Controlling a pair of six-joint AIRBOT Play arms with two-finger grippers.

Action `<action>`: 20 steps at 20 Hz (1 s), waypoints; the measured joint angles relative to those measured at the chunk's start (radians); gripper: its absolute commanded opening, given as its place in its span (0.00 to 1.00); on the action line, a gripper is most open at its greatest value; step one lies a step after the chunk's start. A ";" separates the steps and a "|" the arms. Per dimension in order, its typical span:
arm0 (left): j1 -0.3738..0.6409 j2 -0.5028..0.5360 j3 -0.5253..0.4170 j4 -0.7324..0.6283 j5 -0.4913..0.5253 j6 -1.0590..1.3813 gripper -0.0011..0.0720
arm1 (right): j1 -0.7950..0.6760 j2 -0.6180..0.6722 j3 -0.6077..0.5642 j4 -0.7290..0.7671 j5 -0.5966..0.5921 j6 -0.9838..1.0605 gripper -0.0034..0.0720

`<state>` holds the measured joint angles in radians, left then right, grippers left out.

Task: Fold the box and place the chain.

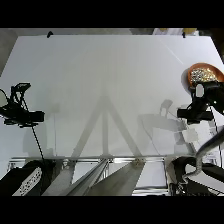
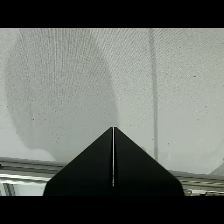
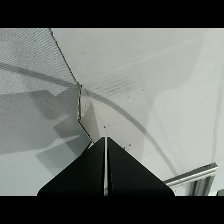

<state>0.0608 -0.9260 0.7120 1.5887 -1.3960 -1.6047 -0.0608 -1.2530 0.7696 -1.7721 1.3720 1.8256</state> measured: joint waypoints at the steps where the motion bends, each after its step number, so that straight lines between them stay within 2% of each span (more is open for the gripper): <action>1: 0.000 0.000 0.000 0.000 0.000 0.000 0.03 | 0.000 0.000 0.000 0.000 0.000 0.000 0.08; 11: 0.000 0.000 0.000 0.000 0.000 0.000 0.03 | 0.000 0.000 0.000 0.000 -0.001 0.000 0.08; 16: 0.000 0.000 0.000 0.000 0.000 0.000 0.03 | 0.000 0.000 0.011 -0.010 -0.070 -0.072 0.07; 20: 0.000 0.000 0.000 0.000 0.000 0.000 0.03 | 0.000 0.000 0.082 -0.161 -0.060 -0.228 0.08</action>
<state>0.0608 -0.9260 0.7116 1.5887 -1.3960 -1.6051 -0.0612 -1.2530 0.8520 -1.9335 1.3121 1.5974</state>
